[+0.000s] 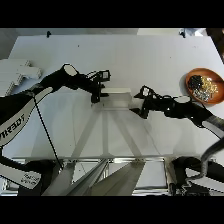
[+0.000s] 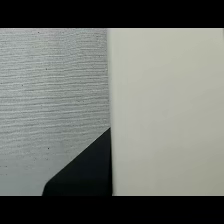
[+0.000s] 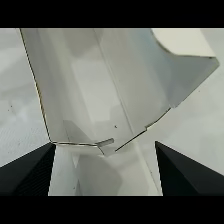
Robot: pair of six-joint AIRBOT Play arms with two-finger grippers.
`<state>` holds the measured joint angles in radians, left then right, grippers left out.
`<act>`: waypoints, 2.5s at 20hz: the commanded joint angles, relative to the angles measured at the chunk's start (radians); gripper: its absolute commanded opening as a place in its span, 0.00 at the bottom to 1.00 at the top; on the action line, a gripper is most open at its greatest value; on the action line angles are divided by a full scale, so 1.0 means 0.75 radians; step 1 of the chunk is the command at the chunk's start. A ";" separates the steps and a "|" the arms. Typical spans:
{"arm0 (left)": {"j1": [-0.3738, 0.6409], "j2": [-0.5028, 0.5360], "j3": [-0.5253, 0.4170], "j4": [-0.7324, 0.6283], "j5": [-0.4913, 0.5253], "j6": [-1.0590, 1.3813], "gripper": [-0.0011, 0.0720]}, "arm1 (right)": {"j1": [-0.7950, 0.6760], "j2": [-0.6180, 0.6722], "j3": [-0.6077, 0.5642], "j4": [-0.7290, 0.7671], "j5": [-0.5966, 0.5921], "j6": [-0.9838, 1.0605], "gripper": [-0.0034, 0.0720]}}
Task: Fold the box and place the chain.
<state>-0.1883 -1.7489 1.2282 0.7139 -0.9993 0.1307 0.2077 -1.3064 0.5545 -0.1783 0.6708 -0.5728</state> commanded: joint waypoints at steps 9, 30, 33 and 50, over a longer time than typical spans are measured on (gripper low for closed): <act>-0.001 -0.001 -0.001 0.001 0.001 0.001 0.04 | -0.081 -0.149 0.193 -0.157 0.186 0.133 0.97; -0.001 -0.001 -0.001 0.000 0.001 0.001 0.04 | -0.105 -0.444 0.475 -0.250 0.431 0.245 0.97; -0.001 0.000 -0.001 0.001 0.000 0.001 0.04 | -0.105 -0.445 0.478 -0.285 0.474 0.228 0.97; -0.001 0.000 -0.001 0.001 0.000 0.001 0.04 | -0.117 -0.569 0.613 -0.368 0.652 0.204 0.97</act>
<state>-0.1886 -1.7493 1.2282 0.7139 -0.9989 0.1310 0.1093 -1.7275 1.0035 -0.4232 1.1526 -0.4248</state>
